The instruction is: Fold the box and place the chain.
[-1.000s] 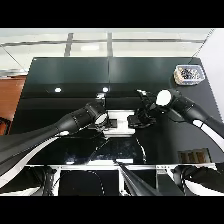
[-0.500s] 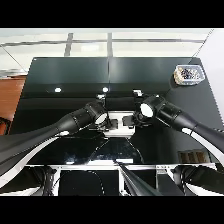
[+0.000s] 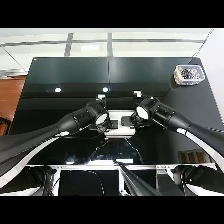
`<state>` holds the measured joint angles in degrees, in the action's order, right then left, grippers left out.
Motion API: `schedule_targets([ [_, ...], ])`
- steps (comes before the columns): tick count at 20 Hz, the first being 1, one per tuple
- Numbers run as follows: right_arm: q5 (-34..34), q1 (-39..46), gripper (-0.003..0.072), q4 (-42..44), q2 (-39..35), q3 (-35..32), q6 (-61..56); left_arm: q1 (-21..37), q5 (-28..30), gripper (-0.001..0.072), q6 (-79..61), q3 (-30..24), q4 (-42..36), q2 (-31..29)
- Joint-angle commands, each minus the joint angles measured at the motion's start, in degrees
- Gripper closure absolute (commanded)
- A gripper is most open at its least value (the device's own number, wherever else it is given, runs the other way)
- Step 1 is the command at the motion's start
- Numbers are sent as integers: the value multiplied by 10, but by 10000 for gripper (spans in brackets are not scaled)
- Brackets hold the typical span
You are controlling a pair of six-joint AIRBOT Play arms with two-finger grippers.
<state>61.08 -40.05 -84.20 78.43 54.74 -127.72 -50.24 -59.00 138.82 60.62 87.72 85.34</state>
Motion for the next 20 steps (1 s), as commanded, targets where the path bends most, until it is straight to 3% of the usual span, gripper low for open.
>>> schedule_targets([
  [1, 3, -1, 677, 2, 3, 0, 2, 0, 0, 683, 0, 0, 2, 0],
  [5, 10, 0, 674, 2, 3, 0, 1, 0, 0, 683, 0, 0, 2, 0],
  [7, 11, -1, 481, 2, 3, 0, 1, 0, 0, 683, 0, 0, 2, 0],
  [8, 11, -1, 485, 2, 3, 0, 1, 0, 0, 683, 0, 0, 2, 0],
  [9, 10, -1, 654, 2, 3, 0, 1, 0, 0, 683, 0, 0, 2, 0],
  [12, 10, 0, 674, 2, 3, 0, 1, 0, 0, 683, 0, 0, 2, 0],
  [13, 10, 0, 555, 2, 3, 0, 2, 0, 0, 683, 0, 0, 2, 0],
  [14, 15, 0, 391, 0, 0, 2, 3, 0, 0, 683, 0, 0, 2, 0],
  [15, 20, 0, 346, -3, -6, 5, 16, 0, 0, 683, 0, 0, 2, 0],
  [20, 82, 2, 346, -85, -118, 25, 73, 0, 0, 683, 0, 0, 2, 0],
])
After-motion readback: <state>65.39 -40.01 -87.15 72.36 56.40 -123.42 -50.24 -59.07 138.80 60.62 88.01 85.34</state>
